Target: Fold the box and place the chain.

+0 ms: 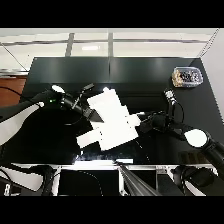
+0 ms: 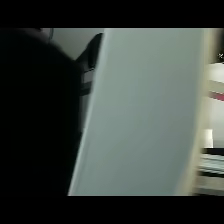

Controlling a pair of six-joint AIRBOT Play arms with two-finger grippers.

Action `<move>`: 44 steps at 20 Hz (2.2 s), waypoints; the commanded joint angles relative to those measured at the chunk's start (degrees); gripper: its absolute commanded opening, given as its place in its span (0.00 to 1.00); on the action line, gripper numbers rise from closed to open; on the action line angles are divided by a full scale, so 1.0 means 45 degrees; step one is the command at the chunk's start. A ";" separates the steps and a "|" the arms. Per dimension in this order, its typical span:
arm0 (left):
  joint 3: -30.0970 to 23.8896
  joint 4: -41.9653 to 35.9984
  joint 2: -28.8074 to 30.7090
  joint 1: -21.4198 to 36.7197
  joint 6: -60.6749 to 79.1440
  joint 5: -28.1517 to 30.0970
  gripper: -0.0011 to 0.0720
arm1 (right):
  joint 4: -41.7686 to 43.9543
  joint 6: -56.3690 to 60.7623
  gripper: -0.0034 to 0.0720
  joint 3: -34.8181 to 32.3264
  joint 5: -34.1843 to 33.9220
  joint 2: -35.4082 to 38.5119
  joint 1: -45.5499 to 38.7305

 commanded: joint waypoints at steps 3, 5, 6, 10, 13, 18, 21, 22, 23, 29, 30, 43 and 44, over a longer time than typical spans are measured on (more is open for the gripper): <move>0.0136 0.0136 -0.0272 0.0039 0.0695 -0.0287 0.07 | -0.0092 0.0019 0.07 -0.0005 0.0010 0.0005 0.0000; 0.0151 0.0165 -0.0267 0.0034 0.1316 -0.0772 0.05 | -0.0107 0.0180 0.75 0.0078 0.0413 0.0005 -0.0321; 0.0204 0.0160 -0.0262 0.0034 0.1316 -0.0840 0.05 | -0.0316 0.0180 0.93 0.0272 0.1146 0.0005 -0.0816; 0.0675 0.0393 0.0131 -0.0194 0.1311 -0.1020 0.05 | -0.4148 0.0151 0.93 0.2127 0.5960 0.0010 -0.3978; 0.0709 0.1433 0.1681 -0.0879 0.1710 0.0262 0.05 | -0.7339 -0.0277 0.93 0.3079 0.7140 0.0005 -0.5693; -0.0087 0.1520 0.3769 -0.2433 0.5518 0.5411 0.05 | -0.7946 -0.0826 0.93 0.3152 0.6824 0.0005 -0.6101; -0.0272 0.2370 0.3677 -0.3283 0.7519 0.6062 0.05 | -0.7271 -0.0831 0.93 0.3143 0.6630 0.0005 -0.6101; -0.0272 0.2769 0.3672 -0.3521 0.7509 0.6295 0.05 | -0.7140 -0.0831 0.93 0.3143 0.6625 0.0005 -0.6101; -0.0277 0.3225 0.3604 -0.3716 0.7509 0.6562 0.05 | -0.7121 -0.0831 0.93 0.3143 0.6625 0.0005 -0.6101; -0.0272 0.4201 0.2759 -0.4231 0.7461 0.6824 0.05 | -0.6645 -0.0831 0.93 0.3143 0.6445 0.0005 -0.6101; -0.0277 0.4206 0.2696 -0.4250 0.7461 0.6917 0.05 | -0.6611 -0.0831 0.93 0.3143 0.6431 0.0005 -0.6101; -0.0481 0.4260 0.2283 -0.4226 0.7344 0.6989 0.05 | -0.5353 -0.3298 0.93 0.3011 0.6868 -0.0010 -0.6101; -0.0481 0.4250 0.2283 -0.4231 0.7227 0.6917 0.05 | -0.4585 -0.4318 0.93 0.2846 0.7130 -0.0019 -0.6096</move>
